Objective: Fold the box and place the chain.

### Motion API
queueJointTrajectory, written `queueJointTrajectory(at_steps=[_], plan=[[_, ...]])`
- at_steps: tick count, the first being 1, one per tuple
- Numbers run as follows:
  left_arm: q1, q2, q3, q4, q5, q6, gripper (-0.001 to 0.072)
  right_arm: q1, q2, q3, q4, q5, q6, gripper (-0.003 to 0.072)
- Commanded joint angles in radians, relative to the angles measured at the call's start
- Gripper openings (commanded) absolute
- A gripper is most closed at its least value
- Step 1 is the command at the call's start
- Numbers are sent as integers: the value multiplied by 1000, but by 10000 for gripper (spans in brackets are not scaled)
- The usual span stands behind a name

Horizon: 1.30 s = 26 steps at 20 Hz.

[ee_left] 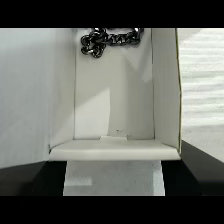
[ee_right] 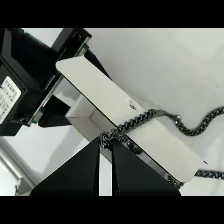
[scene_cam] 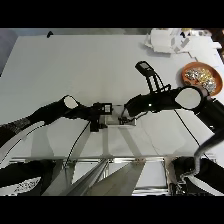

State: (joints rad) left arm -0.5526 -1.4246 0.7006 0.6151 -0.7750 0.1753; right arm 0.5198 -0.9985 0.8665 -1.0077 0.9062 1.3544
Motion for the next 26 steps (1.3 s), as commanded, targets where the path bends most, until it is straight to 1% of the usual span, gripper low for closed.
queueJointTrajectory(at_steps=[1,8,10,13,14,16,18,20,23,26], plan=[[0,0,0,0,0,0,210,-35,43,0,-9,-15,2,8],[0,0,0,0,0,0,210,-44,233,0,-20,7,2,8],[0,0,0,0,0,0,210,-44,286,0,-106,31,59,8],[0,0,0,0,0,0,210,-45,343,0,-363,89,218,8],[0,0,0,0,0,0,210,-50,349,0,-418,120,256,8],[0,0,0,0,0,0,210,-65,351,0,-439,187,274,8],[0,0,0,0,0,0,210,-65,350,0,-401,226,272,8],[0,0,0,0,0,0,210,-65,345,0,-309,242,269,8],[0,0,0,0,0,0,210,-64,307,0,-109,192,189,8],[0,0,0,0,0,0,210,-63,220,0,83,139,77,8]])
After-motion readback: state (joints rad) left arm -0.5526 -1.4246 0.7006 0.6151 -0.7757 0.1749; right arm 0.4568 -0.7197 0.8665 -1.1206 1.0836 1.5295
